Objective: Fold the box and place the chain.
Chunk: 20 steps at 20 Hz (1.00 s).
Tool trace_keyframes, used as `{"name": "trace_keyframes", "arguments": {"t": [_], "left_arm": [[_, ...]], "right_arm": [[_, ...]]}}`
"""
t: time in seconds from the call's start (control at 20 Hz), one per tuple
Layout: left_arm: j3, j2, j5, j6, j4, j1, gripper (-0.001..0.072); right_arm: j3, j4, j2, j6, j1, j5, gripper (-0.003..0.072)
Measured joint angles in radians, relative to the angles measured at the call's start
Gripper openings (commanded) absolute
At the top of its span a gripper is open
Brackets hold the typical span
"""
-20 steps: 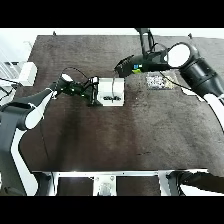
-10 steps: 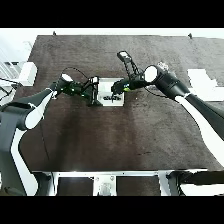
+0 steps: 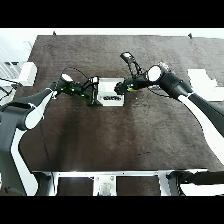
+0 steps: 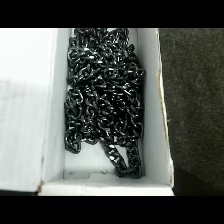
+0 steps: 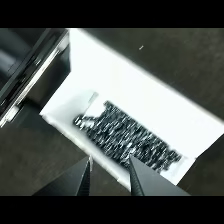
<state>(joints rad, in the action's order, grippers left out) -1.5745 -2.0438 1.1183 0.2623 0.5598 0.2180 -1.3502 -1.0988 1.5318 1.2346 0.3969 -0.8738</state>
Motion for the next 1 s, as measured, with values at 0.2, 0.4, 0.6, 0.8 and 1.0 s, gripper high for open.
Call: {"name": "trace_keyframes", "arguments": {"t": [0.2,0.4,0.6,0.8,1.0], "left_arm": [[0.000,0.000,0.000,0.000,0.000,0.000,0.0476],[0.000,0.000,0.000,0.000,0.000,0.000,0.0476],[0.000,0.000,0.000,0.000,0.000,0.000,0.0476],[0.000,0.000,0.000,0.000,0.000,0.000,0.0476],[0.000,0.000,0.000,0.000,0.000,0.000,0.0476]], "right_arm": [[0.016,0.011,-0.006,-0.015,-0.003,-0.027,0.0294],[0.005,0.034,-0.051,-0.091,-0.018,0.075,0.0296],[-0.006,0.051,-0.124,-0.201,-0.088,0.169,0.0257],[-0.010,0.232,-0.133,-0.403,-0.228,0.172,0.0211],[-0.021,0.466,-0.058,-0.600,-0.354,0.080,0.0183]]}}
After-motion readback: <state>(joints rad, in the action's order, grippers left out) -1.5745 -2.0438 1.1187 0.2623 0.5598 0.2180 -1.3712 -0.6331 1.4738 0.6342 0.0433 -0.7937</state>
